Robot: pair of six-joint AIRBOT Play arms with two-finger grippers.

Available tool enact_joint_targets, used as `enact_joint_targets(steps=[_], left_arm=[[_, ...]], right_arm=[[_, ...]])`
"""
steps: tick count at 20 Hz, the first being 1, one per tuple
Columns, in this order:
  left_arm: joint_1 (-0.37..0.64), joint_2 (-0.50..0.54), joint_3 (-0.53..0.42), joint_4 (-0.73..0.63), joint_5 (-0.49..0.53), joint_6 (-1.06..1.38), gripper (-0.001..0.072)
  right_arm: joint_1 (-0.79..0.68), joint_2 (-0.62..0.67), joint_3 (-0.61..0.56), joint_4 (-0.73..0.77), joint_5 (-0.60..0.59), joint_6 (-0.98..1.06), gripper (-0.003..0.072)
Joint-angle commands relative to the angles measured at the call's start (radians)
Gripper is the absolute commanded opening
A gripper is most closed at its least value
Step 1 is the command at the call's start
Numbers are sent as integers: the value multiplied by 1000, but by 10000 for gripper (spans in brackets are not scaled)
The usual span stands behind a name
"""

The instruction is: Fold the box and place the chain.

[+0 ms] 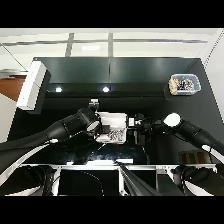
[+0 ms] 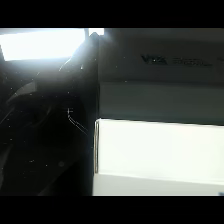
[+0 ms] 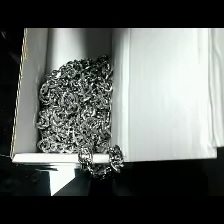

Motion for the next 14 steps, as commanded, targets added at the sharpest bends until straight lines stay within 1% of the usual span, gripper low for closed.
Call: enact_joint_targets(steps=[1,3,6,8,10,11,12,13,14], left_arm=[[1,-1,1,-2,2,-2,30],[1,-1,1,-2,5,-2,30],[1,-1,1,-2,5,-2,30],[1,-1,1,-2,5,-2,30],[1,-1,1,-2,5,-2,30],[1,-1,1,-2,5,-2,30],[1,-1,1,-6,5,-2,30],[1,-1,1,-14,4,-2,30],[1,-1,1,-17,5,-2,30]], right_arm=[[-30,23,3,-94,39,108,124],[-53,71,12,-167,75,195,124],[-53,167,27,-164,91,270,124],[-53,219,34,-89,96,287,124],[-50,232,37,45,100,287,124],[-42,231,37,68,93,286,124],[-41,231,37,31,77,295,127],[-41,231,37,-48,60,346,216],[-41,231,36,-149,46,404,404]])
